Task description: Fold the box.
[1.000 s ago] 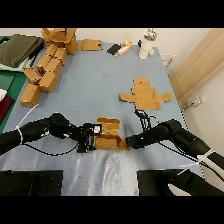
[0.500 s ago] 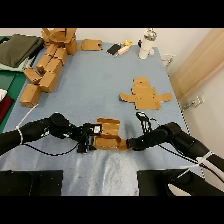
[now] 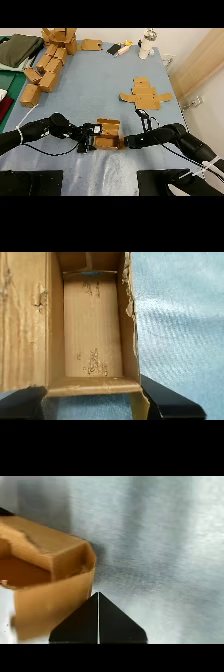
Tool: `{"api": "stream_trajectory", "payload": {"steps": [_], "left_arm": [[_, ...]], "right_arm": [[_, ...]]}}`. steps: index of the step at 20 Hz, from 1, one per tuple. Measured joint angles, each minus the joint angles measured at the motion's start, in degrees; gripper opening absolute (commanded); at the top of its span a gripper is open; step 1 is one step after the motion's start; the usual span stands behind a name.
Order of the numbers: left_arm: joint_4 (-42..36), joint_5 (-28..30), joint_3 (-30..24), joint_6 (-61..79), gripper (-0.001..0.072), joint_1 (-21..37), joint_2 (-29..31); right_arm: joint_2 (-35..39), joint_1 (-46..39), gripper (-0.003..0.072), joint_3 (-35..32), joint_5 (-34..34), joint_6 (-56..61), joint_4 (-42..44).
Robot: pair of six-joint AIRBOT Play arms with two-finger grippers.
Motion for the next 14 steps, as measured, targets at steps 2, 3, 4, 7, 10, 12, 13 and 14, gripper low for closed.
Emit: {"api": "stream_trajectory", "payload": {"steps": [2, 3, 4, 7, 10, 12, 13, 14], "left_arm": [[0.02, 0.02, 0.00, 0.00, 0.0530, 0.00, 0.02], [0.04, 0.07, 0.00, 0.00, 0.0530, 0.00, 0.00], [0.02, 0.00, 0.00, 0.02, 0.0531, 0.00, 0.00], [0.04, 0.02, 0.00, 0.00, 0.0531, 0.00, 0.00], [0.07, 0.04, 0.00, 0.00, 0.0531, 0.00, 0.00], [0.15, 0.07, 0.00, 0.02, 0.0531, 0.00, 0.02], [0.13, 0.09, 0.00, 0.00, 0.0531, 0.02, 0.00], [0.15, 0.07, 0.00, 0.00, 0.0531, 0.02, 0.00]], "right_arm": [[0.85, 0.00, 0.0005, 0.07, -0.66, -0.09, 0.35], [1.16, 0.02, 0.0008, 0.13, -0.79, -0.11, 0.76], [1.33, 0.04, 0.0050, 0.13, -0.98, -0.11, 1.22], [1.64, 0.70, 0.0222, 0.17, 0.50, -0.22, 2.82], [1.64, 2.16, 0.0223, 0.17, 2.51, -0.28, 3.80], [1.60, 2.84, 0.0223, 0.17, 3.19, -0.33, 4.02], [1.60, 3.06, 0.0222, 0.17, 3.48, -0.33, 4.00], [1.57, 3.21, 0.0222, 0.17, 3.54, -0.33, 4.00]]}}
